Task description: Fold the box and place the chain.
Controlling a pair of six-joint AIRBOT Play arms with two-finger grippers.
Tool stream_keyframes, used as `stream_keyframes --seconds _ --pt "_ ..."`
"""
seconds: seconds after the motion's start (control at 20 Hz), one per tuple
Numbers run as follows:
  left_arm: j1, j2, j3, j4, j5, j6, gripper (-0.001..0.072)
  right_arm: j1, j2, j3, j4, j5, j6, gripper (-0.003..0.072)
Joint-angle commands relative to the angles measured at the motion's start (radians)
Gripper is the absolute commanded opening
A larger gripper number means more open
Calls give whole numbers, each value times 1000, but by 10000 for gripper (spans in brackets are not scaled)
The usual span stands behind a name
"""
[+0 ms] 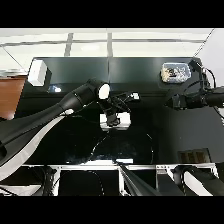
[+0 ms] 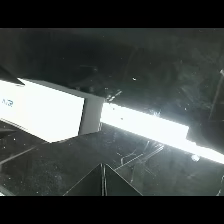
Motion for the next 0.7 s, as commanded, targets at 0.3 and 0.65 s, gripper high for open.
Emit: stream_keyframes --seconds 0.3,0.65 --pt "-17 -53 -1 -4 99 8 719 -1 0 -1 0 0 3 13" --pt "36 -21 54 44 -50 44 252 -1 0 -1 0 -1 6 13"
